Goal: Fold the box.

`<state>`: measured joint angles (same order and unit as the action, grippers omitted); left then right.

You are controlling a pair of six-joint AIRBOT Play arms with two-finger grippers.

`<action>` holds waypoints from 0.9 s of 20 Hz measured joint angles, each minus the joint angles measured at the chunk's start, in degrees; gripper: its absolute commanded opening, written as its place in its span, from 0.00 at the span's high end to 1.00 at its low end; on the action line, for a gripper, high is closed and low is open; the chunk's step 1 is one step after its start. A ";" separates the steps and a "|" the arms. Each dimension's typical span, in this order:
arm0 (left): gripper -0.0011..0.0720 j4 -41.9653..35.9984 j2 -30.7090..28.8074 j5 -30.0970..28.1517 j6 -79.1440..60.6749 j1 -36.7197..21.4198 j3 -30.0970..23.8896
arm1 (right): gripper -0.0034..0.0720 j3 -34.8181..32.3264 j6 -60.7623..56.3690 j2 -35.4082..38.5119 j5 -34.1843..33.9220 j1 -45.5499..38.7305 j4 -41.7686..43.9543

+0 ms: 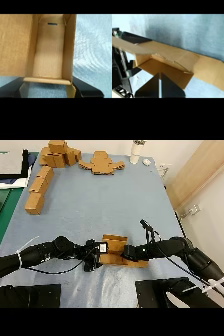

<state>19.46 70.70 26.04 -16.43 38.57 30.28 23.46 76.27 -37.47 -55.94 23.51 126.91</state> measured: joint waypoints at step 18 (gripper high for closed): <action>0.17 -0.11 0.00 0.09 -0.02 0.00 0.00 | 0.95 9.14 -1.77 -6.93 -2.45 -0.02 -5.88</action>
<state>19.35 70.70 26.13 -16.45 38.57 30.28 32.60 74.50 -44.40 -58.39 23.49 121.03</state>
